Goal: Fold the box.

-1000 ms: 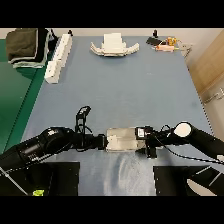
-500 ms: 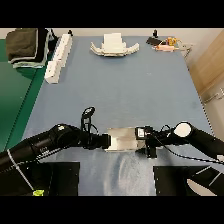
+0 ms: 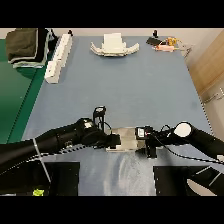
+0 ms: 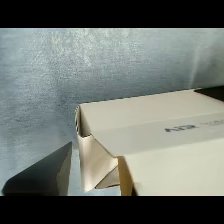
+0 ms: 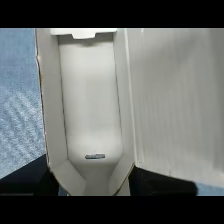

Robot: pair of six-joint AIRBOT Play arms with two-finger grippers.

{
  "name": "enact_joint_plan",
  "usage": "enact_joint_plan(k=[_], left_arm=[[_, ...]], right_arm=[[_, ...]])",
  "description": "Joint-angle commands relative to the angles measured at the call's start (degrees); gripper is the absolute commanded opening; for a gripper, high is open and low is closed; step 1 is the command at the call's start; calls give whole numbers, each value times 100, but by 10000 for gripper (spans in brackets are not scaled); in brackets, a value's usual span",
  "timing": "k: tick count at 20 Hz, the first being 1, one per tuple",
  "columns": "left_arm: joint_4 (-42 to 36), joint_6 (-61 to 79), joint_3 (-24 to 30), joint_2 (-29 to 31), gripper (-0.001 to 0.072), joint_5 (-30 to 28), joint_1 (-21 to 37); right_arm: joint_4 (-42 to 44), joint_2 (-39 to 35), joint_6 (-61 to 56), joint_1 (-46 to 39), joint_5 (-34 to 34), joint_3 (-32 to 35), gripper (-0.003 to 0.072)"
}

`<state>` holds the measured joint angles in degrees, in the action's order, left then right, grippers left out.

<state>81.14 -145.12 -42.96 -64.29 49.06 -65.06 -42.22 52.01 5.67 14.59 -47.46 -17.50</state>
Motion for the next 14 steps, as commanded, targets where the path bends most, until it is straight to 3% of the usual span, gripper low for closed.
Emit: enact_joint_plan(k=[1, 10, 14], left_arm=[[673, -894, -560, -575, 401, 780, -280], [767, -1088, -1381, -1462, 400, 1349, -348], [774, -1088, -1405, -1510, 401, 1449, -372]], right_arm=[[2, -7, -2, 2, -2, -7, 511], [0, -7, -2, 2, -2, -7, 511], [2, -7, -2, 2, -2, -7, 511]])
